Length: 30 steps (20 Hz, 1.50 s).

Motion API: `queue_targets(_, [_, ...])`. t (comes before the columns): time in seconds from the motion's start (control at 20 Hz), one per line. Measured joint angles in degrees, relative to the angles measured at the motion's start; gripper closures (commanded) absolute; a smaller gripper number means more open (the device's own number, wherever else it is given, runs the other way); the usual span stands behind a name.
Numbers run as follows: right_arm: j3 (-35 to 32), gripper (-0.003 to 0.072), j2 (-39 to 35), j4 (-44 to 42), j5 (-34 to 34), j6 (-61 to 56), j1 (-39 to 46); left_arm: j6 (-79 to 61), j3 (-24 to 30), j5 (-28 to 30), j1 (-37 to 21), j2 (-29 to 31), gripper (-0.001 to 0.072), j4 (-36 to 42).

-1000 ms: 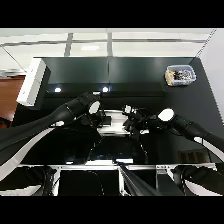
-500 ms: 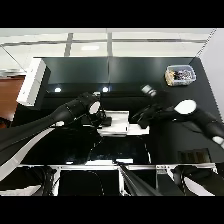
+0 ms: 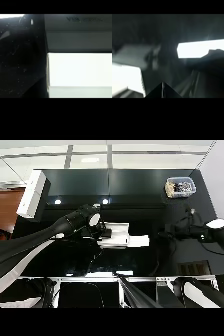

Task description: Fold the box and place the chain.

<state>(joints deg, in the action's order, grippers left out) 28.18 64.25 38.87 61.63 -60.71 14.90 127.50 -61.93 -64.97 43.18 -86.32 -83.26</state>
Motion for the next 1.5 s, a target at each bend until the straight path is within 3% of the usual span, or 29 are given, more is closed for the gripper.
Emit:
queue_targets(0.15, [-1.22,0.0669,4.22,-2.34,1.95,2.21,-5.09,0.0,0.0,0.0,0.0,0.0,0.0685,-0.02])
queue_targets(0.4, [-1.18,0.0644,9.25,-13.4,2.1,10.69,-14.4,0.0,0.0,0.0,0.0,0.0,0.0685,-0.02])
queue_targets(0.55, [0.63,0.0172,10.19,-16.59,2.45,13.53,-16.9,0.04,0.0,0.02,0.0,0.0,0.0685,-0.04])
queue_targets(0.6, [1.22,0.0136,10.29,-16.98,2.97,13.99,-17.25,0.04,0.0,0.0,0.0,0.0,0.0685,-0.04])
queue_targets(0.95, [4.87,0.0167,10.64,-18.58,5.27,14.71,-20.94,0.02,0.0,0.0,0.0,0.0,0.0685,-0.04])
queue_targets(1.0, [5.62,0.029,10.64,-18.56,4.52,13.75,-22.16,0.02,0.0,0.0,0.0,0.0,0.0685,-0.04])
queue_targets(1.05, [6.54,0.0338,10.69,-18.14,3.67,12.13,-23.52,0.02,0.0,0.02,0.0,0.0,0.0686,-0.04])
queue_targets(1.3, [12.07,0.0338,10.71,-11.26,0.24,0.79,-30.29,0.02,0.0,0.0,0.0,0.0,0.0685,-0.04])
queue_targets(1.5, [16.55,0.0338,10.71,-0.28,-4.28,-12.22,-37.11,0.02,0.0,-0.07,0.0,0.0,0.0685,-0.17])
